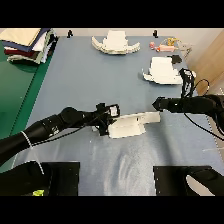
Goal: Fold the box.
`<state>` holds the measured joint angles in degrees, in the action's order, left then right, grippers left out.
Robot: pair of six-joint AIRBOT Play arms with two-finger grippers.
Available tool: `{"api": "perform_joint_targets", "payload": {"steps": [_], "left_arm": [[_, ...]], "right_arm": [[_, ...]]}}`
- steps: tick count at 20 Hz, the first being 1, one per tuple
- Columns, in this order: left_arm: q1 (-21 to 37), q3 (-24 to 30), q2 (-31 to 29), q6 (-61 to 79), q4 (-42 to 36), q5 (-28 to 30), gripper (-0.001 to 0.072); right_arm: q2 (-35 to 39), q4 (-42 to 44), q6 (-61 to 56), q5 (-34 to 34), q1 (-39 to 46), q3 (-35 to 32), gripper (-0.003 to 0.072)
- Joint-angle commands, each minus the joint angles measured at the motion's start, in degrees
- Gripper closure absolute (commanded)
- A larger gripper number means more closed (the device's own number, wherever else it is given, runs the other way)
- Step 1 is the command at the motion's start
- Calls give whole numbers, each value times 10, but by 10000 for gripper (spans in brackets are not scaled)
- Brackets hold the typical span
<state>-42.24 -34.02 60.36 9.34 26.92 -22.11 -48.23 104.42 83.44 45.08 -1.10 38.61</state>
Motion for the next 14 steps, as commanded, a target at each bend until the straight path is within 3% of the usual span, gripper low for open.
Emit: {"api": "perform_joint_targets", "payload": {"steps": [1,3,5,11,14], "left_arm": [[57,-43,0,-35,-1,-94,695],[106,-66,9,-35,-1,-178,695],[130,-76,23,-35,-1,-227,694],[137,-127,91,-35,1,-290,694],[138,-134,117,-34,2,-293,694]], "right_arm": [[0,0,0,1,0,0,166],[0,0,0,1,-1,0,166],[0,2,0,0,-1,0,166],[0,10,0,0,-1,0,166],[0,10,0,0,-1,0,166]]}}
